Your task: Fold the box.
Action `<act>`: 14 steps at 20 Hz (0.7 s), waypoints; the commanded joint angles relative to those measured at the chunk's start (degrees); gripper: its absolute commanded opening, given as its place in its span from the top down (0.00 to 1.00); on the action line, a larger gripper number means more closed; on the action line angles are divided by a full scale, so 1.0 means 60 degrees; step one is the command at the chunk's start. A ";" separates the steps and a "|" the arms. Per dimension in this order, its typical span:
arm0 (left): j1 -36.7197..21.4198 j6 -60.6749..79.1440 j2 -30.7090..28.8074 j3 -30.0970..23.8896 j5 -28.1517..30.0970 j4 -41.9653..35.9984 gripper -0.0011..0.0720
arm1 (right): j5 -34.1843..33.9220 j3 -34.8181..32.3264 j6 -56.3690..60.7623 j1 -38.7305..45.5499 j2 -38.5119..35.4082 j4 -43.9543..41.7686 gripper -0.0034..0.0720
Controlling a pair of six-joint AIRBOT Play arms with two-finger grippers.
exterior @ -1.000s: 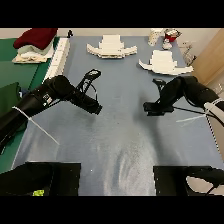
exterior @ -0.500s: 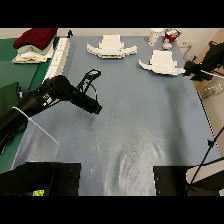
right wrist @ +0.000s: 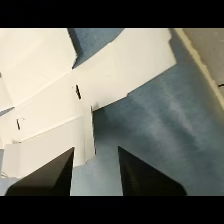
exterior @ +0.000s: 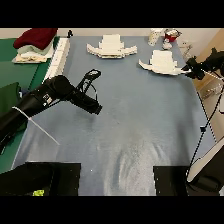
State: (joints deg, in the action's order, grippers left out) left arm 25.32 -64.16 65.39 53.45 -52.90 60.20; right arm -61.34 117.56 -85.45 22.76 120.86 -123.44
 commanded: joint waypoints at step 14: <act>0.0004 0.0004 0.0004 0.0000 0.0000 0.0004 0.97 | -0.1137 0.0120 -0.1249 -0.0168 0.0313 -0.1286 0.96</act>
State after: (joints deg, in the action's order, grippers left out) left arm 25.32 -64.16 65.39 53.45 -52.90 60.20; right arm -63.57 118.89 -90.70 21.98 124.11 -130.89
